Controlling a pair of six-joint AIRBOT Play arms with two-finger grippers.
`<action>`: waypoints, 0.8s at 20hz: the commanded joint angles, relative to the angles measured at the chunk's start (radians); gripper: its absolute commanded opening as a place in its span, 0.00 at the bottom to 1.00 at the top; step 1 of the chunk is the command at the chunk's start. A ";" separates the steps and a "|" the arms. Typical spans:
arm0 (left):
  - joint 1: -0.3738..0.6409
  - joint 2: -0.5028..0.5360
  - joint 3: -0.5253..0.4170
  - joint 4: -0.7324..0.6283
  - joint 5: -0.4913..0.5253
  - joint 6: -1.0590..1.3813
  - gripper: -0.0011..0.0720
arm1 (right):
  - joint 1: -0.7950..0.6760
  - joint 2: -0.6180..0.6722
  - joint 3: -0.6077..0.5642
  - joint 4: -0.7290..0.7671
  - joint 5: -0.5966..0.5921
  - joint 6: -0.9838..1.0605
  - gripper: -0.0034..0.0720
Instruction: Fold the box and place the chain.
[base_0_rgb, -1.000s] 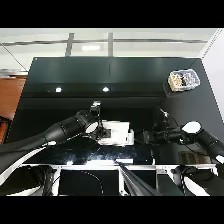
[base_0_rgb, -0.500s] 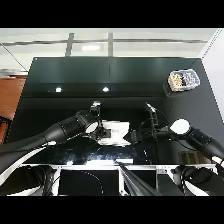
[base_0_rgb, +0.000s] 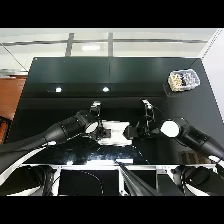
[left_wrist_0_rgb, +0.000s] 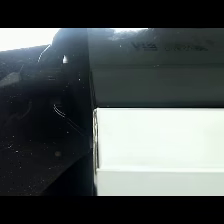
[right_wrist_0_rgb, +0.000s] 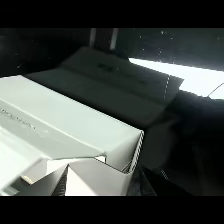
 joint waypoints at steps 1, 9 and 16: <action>0.001 0.001 0.000 0.000 0.000 0.000 0.06 | 0.067 -0.078 0.082 -0.157 0.046 0.179 0.67; 0.001 0.001 0.000 0.000 0.001 0.000 0.06 | 0.142 -0.132 0.161 -0.343 0.135 0.319 0.58; 0.001 0.001 0.000 0.000 0.000 0.000 0.06 | 0.228 -0.211 0.229 -0.435 0.191 0.422 0.53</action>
